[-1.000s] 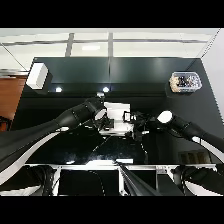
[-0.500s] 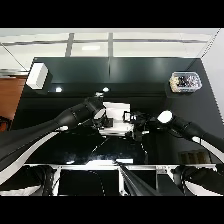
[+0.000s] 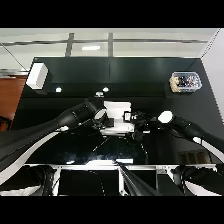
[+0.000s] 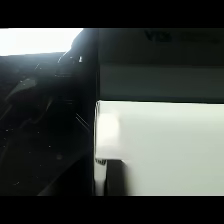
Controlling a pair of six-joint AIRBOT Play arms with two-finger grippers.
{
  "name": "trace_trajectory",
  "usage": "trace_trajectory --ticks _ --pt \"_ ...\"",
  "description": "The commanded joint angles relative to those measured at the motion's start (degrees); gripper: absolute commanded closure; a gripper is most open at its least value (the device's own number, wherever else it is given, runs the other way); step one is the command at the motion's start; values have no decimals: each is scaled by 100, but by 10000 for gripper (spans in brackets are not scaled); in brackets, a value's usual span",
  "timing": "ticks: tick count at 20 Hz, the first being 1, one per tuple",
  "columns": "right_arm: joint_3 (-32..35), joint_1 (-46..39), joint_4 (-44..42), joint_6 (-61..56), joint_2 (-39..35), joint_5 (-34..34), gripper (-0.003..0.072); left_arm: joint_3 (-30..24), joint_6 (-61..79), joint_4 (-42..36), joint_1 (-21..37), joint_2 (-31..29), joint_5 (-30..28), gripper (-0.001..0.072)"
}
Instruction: Fold the box and place the chain.
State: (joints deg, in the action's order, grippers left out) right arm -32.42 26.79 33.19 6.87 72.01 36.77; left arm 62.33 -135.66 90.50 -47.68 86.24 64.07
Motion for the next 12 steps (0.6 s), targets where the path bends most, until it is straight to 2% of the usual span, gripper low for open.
trace_trajectory --ticks 1,5,10,11,12 --pt "-9 -2 442 -385 -372 114 -10 2 15 37 4 0 55 686" --pt "-9 0 1314 -540 -804 566 -9 2 15 33 4 0 50 686" --pt "-7 0 1530 -487 -767 391 -5 2 17 31 4 0 46 685" --pt "-7 0 1519 -485 -750 391 77 2 17 33 4 0 48 685" --pt "-4 0 1488 -485 -715 391 77 2 17 31 4 0 48 686"
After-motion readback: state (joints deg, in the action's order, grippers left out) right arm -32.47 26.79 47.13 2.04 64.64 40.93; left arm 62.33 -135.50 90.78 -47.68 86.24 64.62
